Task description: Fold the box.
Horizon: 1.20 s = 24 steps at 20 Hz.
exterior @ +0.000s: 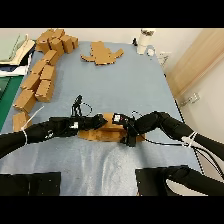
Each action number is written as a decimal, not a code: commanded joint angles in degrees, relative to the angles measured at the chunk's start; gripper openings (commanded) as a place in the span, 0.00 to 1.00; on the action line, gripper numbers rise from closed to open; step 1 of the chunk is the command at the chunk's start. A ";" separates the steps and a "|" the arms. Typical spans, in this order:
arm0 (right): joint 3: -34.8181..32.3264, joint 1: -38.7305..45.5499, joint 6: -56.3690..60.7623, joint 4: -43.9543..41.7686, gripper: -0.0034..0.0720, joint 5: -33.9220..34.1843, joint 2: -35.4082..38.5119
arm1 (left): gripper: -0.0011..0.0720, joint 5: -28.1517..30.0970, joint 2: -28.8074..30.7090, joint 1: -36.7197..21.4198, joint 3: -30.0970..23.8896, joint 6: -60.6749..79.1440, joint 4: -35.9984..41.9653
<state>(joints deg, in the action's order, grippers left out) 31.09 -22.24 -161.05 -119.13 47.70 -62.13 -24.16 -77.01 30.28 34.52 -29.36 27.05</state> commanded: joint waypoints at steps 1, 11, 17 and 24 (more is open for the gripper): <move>0.02 0.00 0.31 -0.04 0.84 0.13 0.07 | 0.03 0.04 -0.02 0.00 0.04 0.02 -0.13; 0.02 -0.02 0.31 -0.07 0.71 0.26 0.07 | 0.03 -1.62 -0.02 -2.84 0.07 -5.05 -7.26; 0.02 0.00 0.31 -0.07 0.71 0.24 0.07 | 0.03 -2.43 -0.02 -3.56 0.09 -11.21 -14.69; 0.02 -0.02 0.07 0.20 0.71 -0.28 0.07 | 0.03 -6.34 2.03 -7.98 0.94 -5.99 -15.65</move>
